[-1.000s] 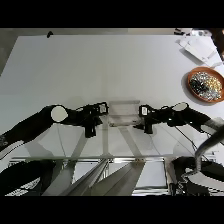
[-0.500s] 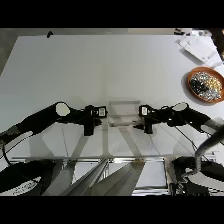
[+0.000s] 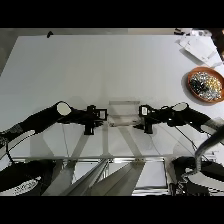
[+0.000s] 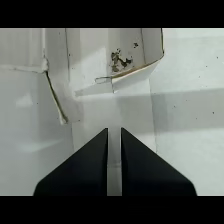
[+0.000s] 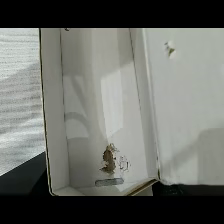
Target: Fold the box and place the chain.
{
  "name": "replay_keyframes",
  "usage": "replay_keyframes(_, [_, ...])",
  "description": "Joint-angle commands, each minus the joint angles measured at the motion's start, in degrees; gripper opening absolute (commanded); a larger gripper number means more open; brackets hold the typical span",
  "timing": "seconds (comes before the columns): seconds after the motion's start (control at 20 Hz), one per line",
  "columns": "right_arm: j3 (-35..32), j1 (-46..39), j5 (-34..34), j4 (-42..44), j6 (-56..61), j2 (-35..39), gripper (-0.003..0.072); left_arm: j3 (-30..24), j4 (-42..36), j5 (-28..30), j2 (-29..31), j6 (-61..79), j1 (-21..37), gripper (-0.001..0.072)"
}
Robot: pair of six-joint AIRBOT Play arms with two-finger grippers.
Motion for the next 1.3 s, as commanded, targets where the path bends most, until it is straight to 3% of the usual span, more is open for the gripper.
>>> replay_keyframes(0.0, [-0.02,0.00,0.00,0.02,0.00,0.02,0.0413,0.00,-1.20,2.14,-0.04,1.49,0.07,0.0077])
replay_keyframes(0.25, [-0.02,0.00,0.00,0.02,0.00,0.02,0.0413,0.00,-1.25,3.06,-0.04,1.44,0.07,0.0076])
replay_keyframes(0.3, [-0.02,0.00,0.00,0.02,0.00,0.02,0.0413,0.00,-1.44,3.06,-0.04,1.46,0.04,0.0104])
replay_keyframes(0.4, [-0.02,0.00,0.00,0.02,0.00,0.02,0.0413,0.00,-3.19,3.17,-0.04,1.49,-0.09,0.0231])
replay_keyframes(1.25, [-0.02,0.00,0.00,0.02,0.00,0.02,0.0413,0.96,-6.34,8.48,-0.63,2.95,-7.69,0.0205])
